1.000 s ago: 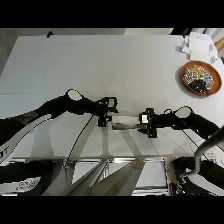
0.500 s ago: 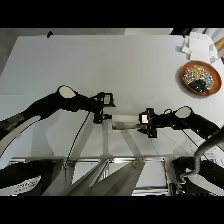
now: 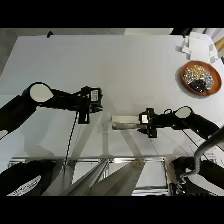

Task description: Fold the box and place the chain.

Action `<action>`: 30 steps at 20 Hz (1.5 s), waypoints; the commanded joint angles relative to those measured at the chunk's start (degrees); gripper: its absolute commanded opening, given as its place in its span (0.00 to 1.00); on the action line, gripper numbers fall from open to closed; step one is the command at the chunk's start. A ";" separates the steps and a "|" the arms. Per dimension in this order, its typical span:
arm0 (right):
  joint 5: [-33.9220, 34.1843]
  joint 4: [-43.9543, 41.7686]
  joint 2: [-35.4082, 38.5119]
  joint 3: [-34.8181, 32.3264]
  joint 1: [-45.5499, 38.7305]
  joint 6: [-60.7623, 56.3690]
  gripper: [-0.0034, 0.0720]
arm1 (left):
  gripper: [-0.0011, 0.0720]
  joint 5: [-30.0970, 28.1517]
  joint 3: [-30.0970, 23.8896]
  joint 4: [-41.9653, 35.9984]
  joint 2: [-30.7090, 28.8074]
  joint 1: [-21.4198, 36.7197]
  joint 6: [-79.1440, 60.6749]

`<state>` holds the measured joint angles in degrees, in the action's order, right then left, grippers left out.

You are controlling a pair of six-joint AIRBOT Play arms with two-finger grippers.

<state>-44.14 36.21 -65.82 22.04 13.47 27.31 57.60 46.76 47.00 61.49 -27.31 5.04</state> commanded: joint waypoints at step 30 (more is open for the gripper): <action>-0.04 -0.02 -0.04 -0.02 -0.02 -0.02 0.47 | 0.02 -48.43 -1.92 -3.69 14.32 -23.32 38.10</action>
<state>-44.16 36.16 -65.82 22.04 13.45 27.24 10.66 44.86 43.22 73.91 -50.59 41.30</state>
